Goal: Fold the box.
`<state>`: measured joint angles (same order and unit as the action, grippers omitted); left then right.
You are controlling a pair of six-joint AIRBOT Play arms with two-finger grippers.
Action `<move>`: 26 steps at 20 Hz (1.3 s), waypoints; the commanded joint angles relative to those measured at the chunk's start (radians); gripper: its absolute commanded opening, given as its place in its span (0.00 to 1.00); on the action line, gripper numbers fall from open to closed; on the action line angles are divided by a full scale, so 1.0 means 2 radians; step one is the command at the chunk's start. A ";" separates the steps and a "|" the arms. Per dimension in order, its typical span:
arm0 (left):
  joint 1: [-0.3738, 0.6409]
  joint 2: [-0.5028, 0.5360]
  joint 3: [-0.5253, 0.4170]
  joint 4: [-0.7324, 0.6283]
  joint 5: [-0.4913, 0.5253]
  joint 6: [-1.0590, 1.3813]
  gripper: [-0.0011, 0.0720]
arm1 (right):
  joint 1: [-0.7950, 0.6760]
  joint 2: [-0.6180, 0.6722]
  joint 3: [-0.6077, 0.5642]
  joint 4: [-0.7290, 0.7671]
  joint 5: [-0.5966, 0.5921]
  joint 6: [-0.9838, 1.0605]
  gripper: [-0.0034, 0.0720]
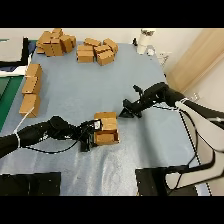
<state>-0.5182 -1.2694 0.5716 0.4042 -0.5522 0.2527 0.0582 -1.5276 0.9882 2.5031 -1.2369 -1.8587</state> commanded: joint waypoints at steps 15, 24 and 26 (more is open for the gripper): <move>0.000 0.000 0.000 0.000 0.000 0.000 0.66 | 0.141 0.143 -0.124 0.050 0.033 -0.324 0.05; 0.000 0.000 0.000 0.000 0.000 0.000 0.66 | 0.258 0.264 -0.187 -0.085 0.229 -0.373 0.05; 0.000 0.000 0.000 0.000 0.000 0.000 0.66 | 0.284 0.299 -0.198 -0.127 0.268 -0.373 0.05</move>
